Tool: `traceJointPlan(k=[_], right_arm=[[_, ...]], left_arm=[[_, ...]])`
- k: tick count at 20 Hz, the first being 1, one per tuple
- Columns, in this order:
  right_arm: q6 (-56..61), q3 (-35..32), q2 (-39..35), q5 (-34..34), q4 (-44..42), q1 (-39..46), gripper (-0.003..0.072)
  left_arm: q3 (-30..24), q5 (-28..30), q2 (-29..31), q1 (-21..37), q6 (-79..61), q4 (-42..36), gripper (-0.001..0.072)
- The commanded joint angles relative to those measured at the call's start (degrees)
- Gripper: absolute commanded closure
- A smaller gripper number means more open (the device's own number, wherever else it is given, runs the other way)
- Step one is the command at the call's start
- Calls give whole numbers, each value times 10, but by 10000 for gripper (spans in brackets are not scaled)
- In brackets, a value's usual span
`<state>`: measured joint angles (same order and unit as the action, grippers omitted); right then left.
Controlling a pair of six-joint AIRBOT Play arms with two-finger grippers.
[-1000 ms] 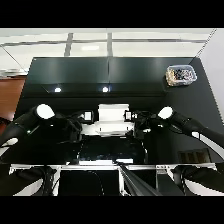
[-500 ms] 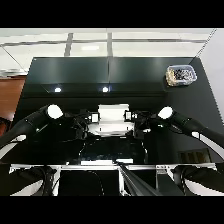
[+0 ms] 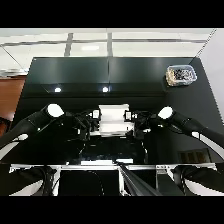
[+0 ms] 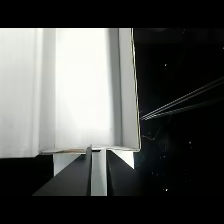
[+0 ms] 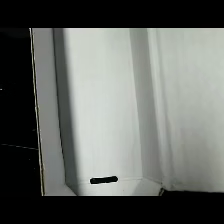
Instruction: Fold the box and place the chain.
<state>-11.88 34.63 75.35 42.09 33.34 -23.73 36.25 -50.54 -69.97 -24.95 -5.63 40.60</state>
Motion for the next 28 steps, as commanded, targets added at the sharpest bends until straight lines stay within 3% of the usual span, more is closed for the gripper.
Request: traceJointPlan(k=[1, 4, 13, 15, 16, 17, 18, 19, 20, 21, 23, 28], right_arm=[[0, 0, 0, 0, 0, 0, 415], [1, 0, 0, 0, 0, 0, 415], [0, 0, 0, 0, 0, 0, 415], [0, 0, 0, 0, 0, 0, 415], [0, 0, 0, 0, 0, 0, 415], [0, 0, 0, 0, 0, 0, 415], [1, 0, 0, 0, 0, 0, 415], [0, 0, 0, 0, 0, 0, 415], [1, 0, 0, 0, 0, 0, 415], [0, 0, 0, 0, 0, 0, 415], [1, 0, 0, 0, 0, 0, 415], [0, 0, 0, 0, 0, 0, 415]], left_arm=[[0, 19, -7, -9, 0, -30, 582], [0, 56, -21, -24, -2, -81, 582], [0, 44, -37, -27, 0, -85, 589], [0, 37, -37, -26, 0, -82, 647], [0, 36, -37, -26, 0, -82, 595], [0, 38, -37, -26, 0, -83, 441], [0, 36, -37, -26, 1, -82, 435], [0, 35, -37, -26, 2, -78, 610], [0, 35, -37, -26, 13, -78, 624], [0, 35, -37, -26, 28, -76, 533], [9, 20, -24, -21, 103, -12, 686], [14, -24, 108, 47, 417, 169, 687]])
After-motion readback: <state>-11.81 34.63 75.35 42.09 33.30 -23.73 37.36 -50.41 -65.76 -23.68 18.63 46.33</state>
